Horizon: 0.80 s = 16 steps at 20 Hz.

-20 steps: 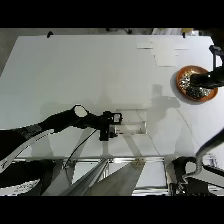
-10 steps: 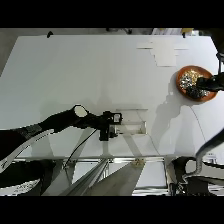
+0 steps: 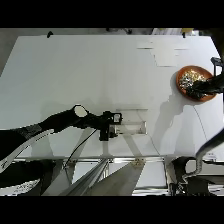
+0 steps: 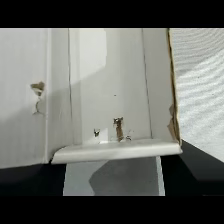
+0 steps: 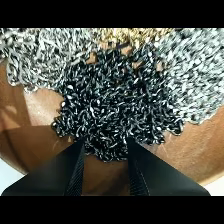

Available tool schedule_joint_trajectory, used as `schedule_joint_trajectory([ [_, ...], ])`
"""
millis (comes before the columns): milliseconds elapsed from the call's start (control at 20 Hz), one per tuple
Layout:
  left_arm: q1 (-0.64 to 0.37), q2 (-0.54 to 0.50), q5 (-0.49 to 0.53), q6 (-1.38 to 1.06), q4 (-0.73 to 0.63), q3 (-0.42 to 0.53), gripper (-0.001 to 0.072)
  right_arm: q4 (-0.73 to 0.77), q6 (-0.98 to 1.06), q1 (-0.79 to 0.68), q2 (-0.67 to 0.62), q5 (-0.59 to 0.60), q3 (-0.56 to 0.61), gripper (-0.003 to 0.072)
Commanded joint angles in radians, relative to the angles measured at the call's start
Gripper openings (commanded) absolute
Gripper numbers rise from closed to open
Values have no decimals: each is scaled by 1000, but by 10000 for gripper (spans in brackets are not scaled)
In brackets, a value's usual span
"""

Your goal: Fold the box and place the chain.

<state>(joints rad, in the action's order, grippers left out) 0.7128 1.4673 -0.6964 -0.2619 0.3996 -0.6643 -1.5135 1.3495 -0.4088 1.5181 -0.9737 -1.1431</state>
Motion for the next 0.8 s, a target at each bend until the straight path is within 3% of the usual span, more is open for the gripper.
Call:
schedule_joint_trajectory([
  [0, 0, 0, 0, 0, 0, 0, 210, -2, 0, -1, 33, -22, 0, 263],
  [150, 0, 0, 0, 0, 0, 0, 210, -2, 3, -1, 53, -21, 0, 259],
  [400, 0, 0, 0, 0, 0, 0, 210, -2, 3, -1, 53, -20, -1, 26],
  [750, 0, 0, 0, 0, 0, 0, 210, -2, 3, -1, -126, -26, -1, 20],
])
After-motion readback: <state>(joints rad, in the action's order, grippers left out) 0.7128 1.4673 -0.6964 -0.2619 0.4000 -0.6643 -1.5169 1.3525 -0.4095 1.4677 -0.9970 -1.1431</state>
